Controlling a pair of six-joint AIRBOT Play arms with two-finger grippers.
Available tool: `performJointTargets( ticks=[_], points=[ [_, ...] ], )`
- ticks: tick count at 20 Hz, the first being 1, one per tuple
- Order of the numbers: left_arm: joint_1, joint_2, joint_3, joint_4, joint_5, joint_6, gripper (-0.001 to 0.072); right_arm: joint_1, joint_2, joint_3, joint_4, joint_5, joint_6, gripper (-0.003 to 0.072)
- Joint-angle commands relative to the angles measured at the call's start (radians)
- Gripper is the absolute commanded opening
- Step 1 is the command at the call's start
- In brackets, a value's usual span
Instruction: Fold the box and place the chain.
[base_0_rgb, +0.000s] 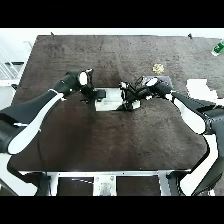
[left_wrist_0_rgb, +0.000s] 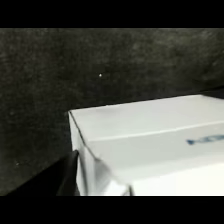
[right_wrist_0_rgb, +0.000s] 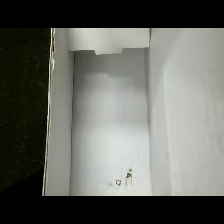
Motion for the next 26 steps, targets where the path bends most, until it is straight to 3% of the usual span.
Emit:
performJointTargets(
  ticks=[1,4,8,26],
  points=[
    [-0.011,-0.044,0.069,0.086,-0.1,-0.054,0.0366,0.001,0.0,0.0,0.0,0.0,0.0,0.0512],
    [-0.011,-0.079,0.113,0.091,-0.156,-0.06,0.0366,0.001,0.0,0.0,0.0,0.0,0.0,0.0512],
    [-0.011,-0.081,0.136,0.101,-0.157,-0.06,0.0366,0.001,0.0,0.0,0.0,0.0,0.0,0.0512],
    [-0.011,-0.093,0.138,0.167,-0.169,-0.115,0.0346,0.001,0.0,0.0,0.0,0.0,0.0,0.0512]
  ],
)
